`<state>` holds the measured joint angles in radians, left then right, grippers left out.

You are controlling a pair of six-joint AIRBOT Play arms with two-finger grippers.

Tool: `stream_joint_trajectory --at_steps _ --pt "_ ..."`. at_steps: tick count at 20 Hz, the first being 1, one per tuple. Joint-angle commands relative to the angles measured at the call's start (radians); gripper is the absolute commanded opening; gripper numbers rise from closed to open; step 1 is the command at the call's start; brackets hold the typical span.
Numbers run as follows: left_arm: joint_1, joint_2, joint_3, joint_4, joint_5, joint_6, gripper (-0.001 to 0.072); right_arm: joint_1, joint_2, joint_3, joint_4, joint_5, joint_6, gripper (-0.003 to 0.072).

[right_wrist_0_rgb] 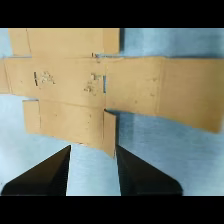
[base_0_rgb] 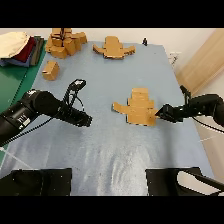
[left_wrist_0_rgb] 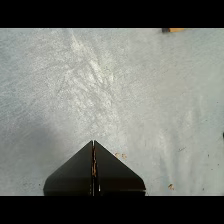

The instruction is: Fold the box.

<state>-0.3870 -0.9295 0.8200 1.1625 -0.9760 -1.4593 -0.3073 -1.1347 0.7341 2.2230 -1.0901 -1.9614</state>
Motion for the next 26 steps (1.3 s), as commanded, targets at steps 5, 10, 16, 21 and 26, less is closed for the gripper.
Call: stream_joint_trajectory --at_steps 5,10,16,21,26 --pt "0.0 0.0 0.0 -0.013 0.042 0.0 0.0014 -0.014 0.017 0.156 -0.374 0.086 0.2 0.0425" --pt "0.0 0.0 0.0 -0.051 0.068 0.0 0.0014 -0.05 -0.123 0.232 -0.436 0.026 0.185 0.0424" --pt "0.0 0.0 0.0 -0.095 0.067 0.001 0.0017 -0.048 -0.269 0.252 -0.1 -0.002 -0.126 0.0401" --pt "0.002 0.0 0.0 -0.167 0.064 0.003 0.0619 -0.046 -0.327 0.252 -0.077 -0.02 -0.186 0.0286" --pt "0.006 0.0 0.004 -0.285 0.045 0.004 0.062 -0.045 -0.349 0.251 -0.03 -0.027 -0.215 0.0285"
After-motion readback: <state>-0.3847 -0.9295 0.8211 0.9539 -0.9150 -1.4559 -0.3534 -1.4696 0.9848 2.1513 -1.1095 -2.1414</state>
